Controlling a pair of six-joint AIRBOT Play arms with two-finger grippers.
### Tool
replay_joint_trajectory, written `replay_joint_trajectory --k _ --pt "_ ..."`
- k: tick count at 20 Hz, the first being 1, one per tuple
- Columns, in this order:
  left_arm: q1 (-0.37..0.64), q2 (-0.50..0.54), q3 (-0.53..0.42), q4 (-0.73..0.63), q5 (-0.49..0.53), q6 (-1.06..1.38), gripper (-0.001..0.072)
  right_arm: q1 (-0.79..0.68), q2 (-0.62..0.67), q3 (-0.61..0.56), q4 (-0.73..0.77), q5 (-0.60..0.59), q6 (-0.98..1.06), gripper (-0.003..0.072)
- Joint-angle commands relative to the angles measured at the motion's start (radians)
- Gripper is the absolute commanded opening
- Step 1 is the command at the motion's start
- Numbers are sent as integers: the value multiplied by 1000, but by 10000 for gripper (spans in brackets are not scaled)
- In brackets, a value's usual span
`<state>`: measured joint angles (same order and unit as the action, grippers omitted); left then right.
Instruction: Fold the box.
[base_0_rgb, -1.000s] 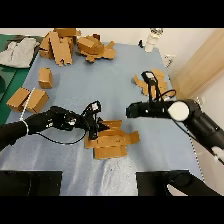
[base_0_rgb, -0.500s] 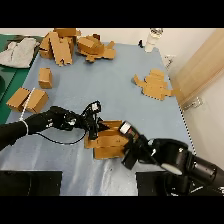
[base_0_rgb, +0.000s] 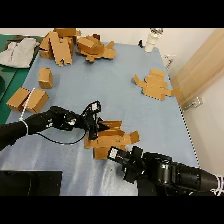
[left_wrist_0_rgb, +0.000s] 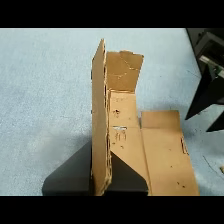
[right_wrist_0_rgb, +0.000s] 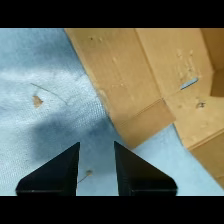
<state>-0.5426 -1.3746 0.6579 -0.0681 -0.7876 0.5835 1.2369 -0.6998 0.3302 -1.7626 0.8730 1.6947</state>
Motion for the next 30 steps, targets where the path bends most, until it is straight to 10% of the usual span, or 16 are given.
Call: replay_joint_trajectory --k 1,30 --pt "0 -1 0 0 -1 -1 12 13 -54 -7 -111 -80 18 350" --pt "0 -1 1 0 11 -26 12 13 -161 42 -280 -124 58 350"
